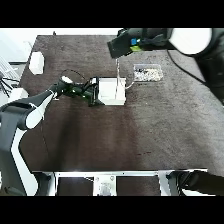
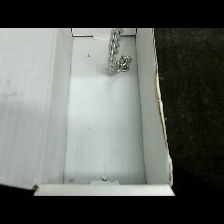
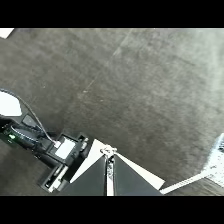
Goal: Fold the box and place the chain.
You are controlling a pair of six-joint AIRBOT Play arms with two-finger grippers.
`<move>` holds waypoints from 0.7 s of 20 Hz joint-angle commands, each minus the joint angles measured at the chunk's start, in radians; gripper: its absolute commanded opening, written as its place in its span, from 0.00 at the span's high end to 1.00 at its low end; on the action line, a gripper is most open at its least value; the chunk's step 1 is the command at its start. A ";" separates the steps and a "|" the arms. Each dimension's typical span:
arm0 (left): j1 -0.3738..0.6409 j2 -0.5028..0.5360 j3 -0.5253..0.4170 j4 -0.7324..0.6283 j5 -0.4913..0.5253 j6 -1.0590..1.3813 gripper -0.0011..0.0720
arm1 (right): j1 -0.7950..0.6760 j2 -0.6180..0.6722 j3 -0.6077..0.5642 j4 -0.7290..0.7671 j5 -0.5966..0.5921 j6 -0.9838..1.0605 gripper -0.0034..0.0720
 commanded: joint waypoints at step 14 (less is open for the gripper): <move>0.000 0.000 0.001 0.000 0.000 0.000 0.59 | -0.064 -0.163 -0.462 0.024 -0.301 0.191 0.95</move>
